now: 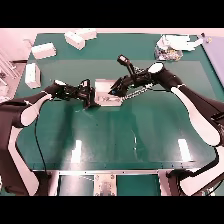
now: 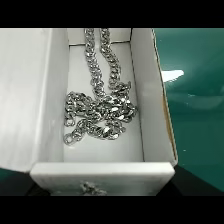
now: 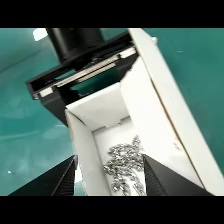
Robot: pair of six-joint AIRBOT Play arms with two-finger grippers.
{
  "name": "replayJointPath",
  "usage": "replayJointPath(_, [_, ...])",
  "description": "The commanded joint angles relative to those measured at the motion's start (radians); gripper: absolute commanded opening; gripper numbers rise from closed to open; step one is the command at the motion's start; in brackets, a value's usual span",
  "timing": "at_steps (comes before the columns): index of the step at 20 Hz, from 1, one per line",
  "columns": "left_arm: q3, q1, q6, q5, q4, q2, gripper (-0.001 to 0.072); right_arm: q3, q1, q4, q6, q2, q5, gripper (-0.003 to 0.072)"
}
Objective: Fold the box and place the chain.
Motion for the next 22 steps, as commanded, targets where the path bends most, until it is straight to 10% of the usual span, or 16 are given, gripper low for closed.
replayJointPath(1, [0.001, 0.001, 0.000, 0.000, 0.000, 0.001, 0.0495, 0.001, -0.070, -0.034, -0.002, 0.042, 0.064, 0.0494])
replayJointPath(22, [0.001, 0.001, 0.000, 0.000, 0.000, 0.001, 0.0495, -0.133, -0.156, -0.092, -0.658, -0.056, 0.053, 0.0449])
